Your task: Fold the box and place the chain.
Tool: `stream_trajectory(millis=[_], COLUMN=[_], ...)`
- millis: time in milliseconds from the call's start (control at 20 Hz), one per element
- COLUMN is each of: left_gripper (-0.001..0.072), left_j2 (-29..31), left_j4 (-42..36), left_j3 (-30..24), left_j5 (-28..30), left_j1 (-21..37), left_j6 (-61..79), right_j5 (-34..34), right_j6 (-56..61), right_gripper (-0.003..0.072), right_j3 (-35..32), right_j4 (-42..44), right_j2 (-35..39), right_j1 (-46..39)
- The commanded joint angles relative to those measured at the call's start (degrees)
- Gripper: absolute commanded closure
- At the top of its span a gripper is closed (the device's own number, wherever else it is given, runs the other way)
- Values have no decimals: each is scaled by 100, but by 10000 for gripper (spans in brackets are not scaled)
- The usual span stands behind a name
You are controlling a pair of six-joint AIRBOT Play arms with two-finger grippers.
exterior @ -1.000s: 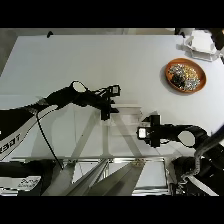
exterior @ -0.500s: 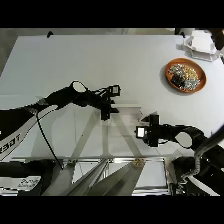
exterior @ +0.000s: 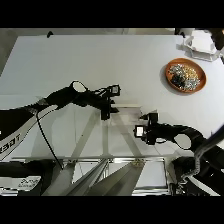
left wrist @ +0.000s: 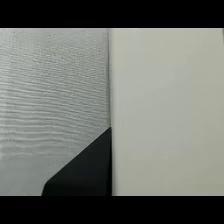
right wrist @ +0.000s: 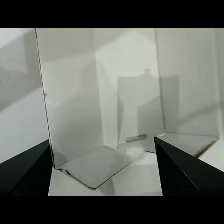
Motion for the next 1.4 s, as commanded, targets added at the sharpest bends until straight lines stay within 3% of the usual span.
stream_trajectory(millis=[0, 150, 600, 850, 1350], left_gripper=[698, 698, 698, 698, 698], left_j2=[-2, -2, -2, -2, -2], left_j4=[0, 0, 0, 0, 0], left_j3=[2, 2, 2, 2, 2], left_j5=[-13, -11, -11, -11, -11], left_j1=[-4, -4, -4, -4, -4], left_j6=[2, 2, 2, 2, 2], right_j5=[52, 157, 619, 1438, 1561], right_j6=[-48, -162, -2184, -2498, -3080], right_gripper=[24, 24, 23, 21, 0], right_j3=[173, 334, 400, 553, 568], right_j4=[382, 597, 2129, 2214, 2804], right_j2=[-2, -4, -459, -662, -730], right_j1=[-330, -603, -1117, -1832, -2223])
